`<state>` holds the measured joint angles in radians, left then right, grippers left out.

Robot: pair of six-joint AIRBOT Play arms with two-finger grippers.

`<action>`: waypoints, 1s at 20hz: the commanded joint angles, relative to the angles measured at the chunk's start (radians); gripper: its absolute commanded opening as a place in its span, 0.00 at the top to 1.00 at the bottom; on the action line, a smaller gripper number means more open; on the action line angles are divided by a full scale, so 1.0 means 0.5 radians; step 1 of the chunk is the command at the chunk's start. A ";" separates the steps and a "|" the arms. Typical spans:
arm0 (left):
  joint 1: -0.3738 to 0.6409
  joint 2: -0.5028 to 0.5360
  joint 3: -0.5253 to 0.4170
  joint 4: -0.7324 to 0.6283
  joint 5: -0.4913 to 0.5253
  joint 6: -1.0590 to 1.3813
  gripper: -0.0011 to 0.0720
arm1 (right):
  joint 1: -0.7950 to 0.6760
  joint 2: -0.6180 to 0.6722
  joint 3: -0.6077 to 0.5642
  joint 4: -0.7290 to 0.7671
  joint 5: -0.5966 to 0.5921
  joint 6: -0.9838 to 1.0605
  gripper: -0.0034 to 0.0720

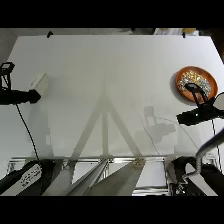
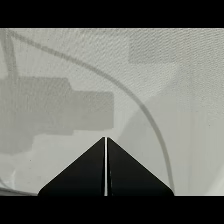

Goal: Fold the box and place the chain.

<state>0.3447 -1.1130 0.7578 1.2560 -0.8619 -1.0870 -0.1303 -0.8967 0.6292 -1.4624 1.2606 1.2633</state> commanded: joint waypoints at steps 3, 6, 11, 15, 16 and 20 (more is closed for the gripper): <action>0.021 -0.192 -0.001 0.034 -0.150 -0.035 0.50 | -0.002 0.002 0.000 0.001 0.001 0.000 0.94; 0.021 -0.220 -0.006 0.034 -0.157 -0.036 0.35 | -0.002 0.002 0.000 0.001 0.001 0.000 0.94; 0.019 -0.220 -0.008 0.039 -0.156 -0.132 0.15 | -0.002 0.002 0.000 0.001 0.001 0.000 0.94; 0.018 -0.198 -0.008 0.043 -0.179 -0.202 0.03 | -0.002 0.002 0.000 0.001 0.001 0.000 0.94; 0.018 -0.175 -0.008 0.049 -0.188 -0.208 0.03 | -0.002 0.002 0.000 0.001 0.001 0.000 0.94; 0.018 0.027 -0.008 0.076 -0.206 -0.223 0.04 | -0.002 0.002 0.000 0.001 0.001 0.001 0.94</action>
<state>0.3538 -1.1576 0.7536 1.2854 -0.9585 -1.1835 -0.1303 -0.8963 0.6289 -1.4620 1.2610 1.2633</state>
